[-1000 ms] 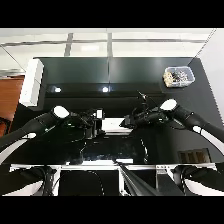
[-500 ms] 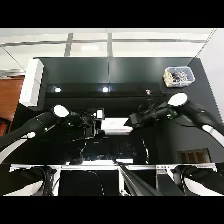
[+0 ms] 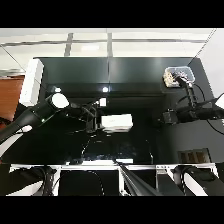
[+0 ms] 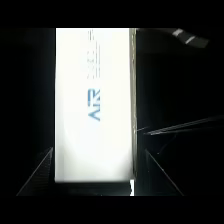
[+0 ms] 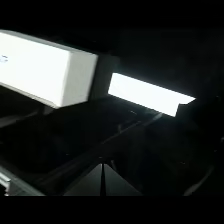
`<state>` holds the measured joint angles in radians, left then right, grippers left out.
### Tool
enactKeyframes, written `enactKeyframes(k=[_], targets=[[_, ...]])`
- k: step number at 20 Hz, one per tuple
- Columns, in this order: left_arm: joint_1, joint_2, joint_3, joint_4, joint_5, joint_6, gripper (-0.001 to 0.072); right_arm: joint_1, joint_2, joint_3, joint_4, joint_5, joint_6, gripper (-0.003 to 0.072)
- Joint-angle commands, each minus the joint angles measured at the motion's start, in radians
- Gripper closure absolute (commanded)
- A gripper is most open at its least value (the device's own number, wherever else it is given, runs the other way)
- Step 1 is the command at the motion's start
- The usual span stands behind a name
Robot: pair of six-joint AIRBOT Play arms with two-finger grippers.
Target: Fold the box and place the chain.
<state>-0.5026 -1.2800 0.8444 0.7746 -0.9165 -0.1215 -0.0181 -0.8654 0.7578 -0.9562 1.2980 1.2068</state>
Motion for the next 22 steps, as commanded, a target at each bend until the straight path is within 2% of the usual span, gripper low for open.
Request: enactKeyframes(k=[1, 5, 8, 16, 22], targets=[[-0.075, -0.044, 0.098, -0.009, 0.034, -0.1, -0.0004, -0.031, 0.024, -0.031, -0.026, -0.068, 0.021, 0.0668], [-0.131, -0.169, 0.201, -0.009, 0.052, -0.183, -0.0004, -0.031, 0.023, -0.065, -0.005, -0.101, 0.021, 0.0668], [-0.13, -0.216, 0.216, -0.009, 0.047, -0.231, -0.0004, -0.031, 0.023, -0.065, -0.005, -0.098, 0.021, 0.0668], [-0.135, -0.222, 0.216, -0.006, -0.031, -0.224, -0.0004, -0.031, 0.023, -0.065, -0.005, -0.098, 0.021, 0.0668], [-0.154, -0.222, 0.216, 0.077, -0.026, -0.224, -0.0004, -0.031, 0.023, -0.065, -0.005, -0.098, 0.021, 0.0668]])
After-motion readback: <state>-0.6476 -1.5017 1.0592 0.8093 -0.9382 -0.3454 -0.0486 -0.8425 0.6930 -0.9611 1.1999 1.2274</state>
